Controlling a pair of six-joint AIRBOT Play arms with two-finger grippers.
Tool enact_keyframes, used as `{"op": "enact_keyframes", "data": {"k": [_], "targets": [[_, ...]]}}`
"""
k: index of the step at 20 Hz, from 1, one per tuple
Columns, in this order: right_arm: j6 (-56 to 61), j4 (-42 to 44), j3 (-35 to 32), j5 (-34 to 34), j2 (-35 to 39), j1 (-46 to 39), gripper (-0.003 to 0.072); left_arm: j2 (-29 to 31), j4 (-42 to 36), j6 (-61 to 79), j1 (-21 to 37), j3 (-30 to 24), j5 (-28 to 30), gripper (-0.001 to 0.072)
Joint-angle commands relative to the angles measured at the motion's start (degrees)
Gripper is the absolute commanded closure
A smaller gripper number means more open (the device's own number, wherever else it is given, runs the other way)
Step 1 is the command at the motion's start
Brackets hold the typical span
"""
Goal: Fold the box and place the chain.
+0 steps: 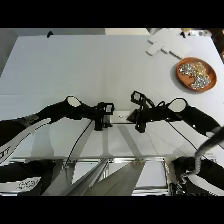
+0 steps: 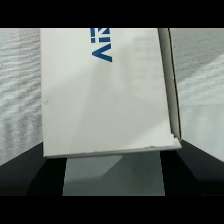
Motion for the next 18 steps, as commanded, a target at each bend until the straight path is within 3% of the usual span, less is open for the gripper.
{"op": "enact_keyframes", "data": {"k": [1,5,8,10,13,15,18], "targets": [[0.7,2.0,0.1,1.8,7.8,0.1,0.0671,0.0,0.3,0.3,0.0,0.0,-0.5,0.0698],[9.5,-3.1,0.2,1.8,20.4,0.1,0.0671,0.0,0.3,0.3,0.0,0.0,-0.5,0.0698],[29.8,-19.3,0.7,4.9,27.6,0.1,0.0671,0.0,0.3,0.3,0.0,0.0,-0.5,0.0698],[46.7,-35.3,0.7,11.7,30.5,0.1,0.0672,0.0,0.3,0.3,0.0,0.0,-0.5,0.0698],[66.4,-55.4,0.7,29.7,30.8,-0.3,0.0674,0.0,0.3,0.3,0.0,0.0,-0.5,0.0698],[68.3,-56.6,0.7,36.7,30.3,-3.5,0.0675,0.0,0.3,0.3,0.0,0.0,-0.5,0.0698],[67.8,-53.0,0.7,40.9,27.9,-12.4,0.0675,0.0,0.3,0.3,0.0,0.0,-0.5,0.0698]]}}
